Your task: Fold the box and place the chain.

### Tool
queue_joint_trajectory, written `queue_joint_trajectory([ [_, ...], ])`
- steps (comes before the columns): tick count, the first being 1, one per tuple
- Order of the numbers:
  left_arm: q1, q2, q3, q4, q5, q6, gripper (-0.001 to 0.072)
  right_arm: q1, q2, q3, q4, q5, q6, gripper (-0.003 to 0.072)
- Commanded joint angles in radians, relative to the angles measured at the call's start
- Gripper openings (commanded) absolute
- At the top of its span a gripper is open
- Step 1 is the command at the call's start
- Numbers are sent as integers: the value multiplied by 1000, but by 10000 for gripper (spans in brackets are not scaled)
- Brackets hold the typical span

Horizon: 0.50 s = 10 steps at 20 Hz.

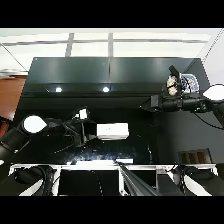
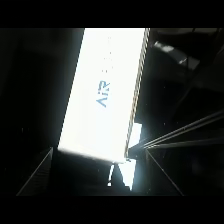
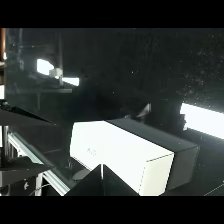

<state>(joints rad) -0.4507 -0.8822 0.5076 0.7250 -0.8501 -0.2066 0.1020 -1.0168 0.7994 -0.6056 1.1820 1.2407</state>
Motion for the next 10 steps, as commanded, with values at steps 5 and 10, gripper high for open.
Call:
queue_joint_trajectory([
  [5, -132, -243, 162, -26, 40, -3, 718, 0, 1, 1, -1, 7, -3, 28],
  [10, -148, -323, 181, -27, 45, -3, 719, 0, 1, 1, -2, 9, -3, 28],
])
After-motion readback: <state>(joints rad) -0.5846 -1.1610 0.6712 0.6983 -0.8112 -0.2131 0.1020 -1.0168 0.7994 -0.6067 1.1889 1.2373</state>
